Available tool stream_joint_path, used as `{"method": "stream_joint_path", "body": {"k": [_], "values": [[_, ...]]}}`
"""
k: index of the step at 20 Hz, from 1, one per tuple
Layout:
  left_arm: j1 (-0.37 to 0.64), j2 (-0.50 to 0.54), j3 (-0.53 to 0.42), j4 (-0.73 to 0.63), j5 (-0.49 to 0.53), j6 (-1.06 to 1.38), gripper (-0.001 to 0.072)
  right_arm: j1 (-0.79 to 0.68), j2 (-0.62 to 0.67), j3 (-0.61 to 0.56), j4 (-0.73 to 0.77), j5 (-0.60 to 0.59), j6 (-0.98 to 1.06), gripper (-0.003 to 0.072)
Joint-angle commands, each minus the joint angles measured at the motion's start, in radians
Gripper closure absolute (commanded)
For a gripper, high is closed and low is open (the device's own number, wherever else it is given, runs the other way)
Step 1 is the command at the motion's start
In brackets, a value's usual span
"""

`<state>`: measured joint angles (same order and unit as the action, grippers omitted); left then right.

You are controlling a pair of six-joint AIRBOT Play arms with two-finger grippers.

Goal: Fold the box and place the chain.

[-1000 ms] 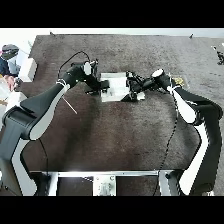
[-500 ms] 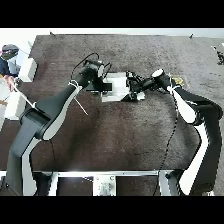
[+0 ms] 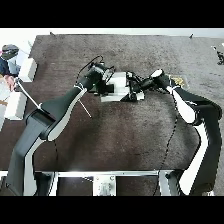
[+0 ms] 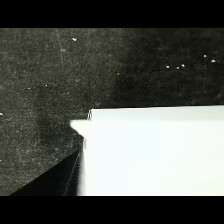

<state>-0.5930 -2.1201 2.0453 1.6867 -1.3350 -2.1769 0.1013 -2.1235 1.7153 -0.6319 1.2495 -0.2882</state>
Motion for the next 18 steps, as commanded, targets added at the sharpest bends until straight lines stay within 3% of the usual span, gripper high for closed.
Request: {"method": "stream_joint_path", "body": {"k": [1, 6, 8, 10, 11, 18], "values": [[-0.001, -0.012, 0.0, 0.016, -0.009, -0.041, 0.0485, -0.001, 0.0, 0.001, 0.0, 0.0, 0.0, 0.0279], [0.0, -0.012, 0.0, 0.028, -0.013, -0.053, 0.0486, -0.001, 0.0, 0.001, 0.0, 0.0, 0.0, 0.0279], [0.0, -0.012, 0.0, 0.029, -0.009, -0.067, 0.0538, -0.001, 0.0, 0.001, 0.0, 0.0, 0.0, 0.0279], [0.006, -0.012, 0.0, 0.027, -0.011, -0.067, 0.0547, -0.001, 0.0, 0.001, 0.0, 0.0, 0.0, 0.0279], [0.007, -0.012, 0.0, 0.028, -0.012, -0.066, 0.0592, -0.001, 0.0, 0.001, 0.0, 0.0, 0.0, 0.0279], [0.007, -0.012, 0.0, 0.03, -0.013, -0.049, 0.0688, -0.001, 0.0, 0.001, 0.0, 0.0, 0.0, 0.0279]]}}
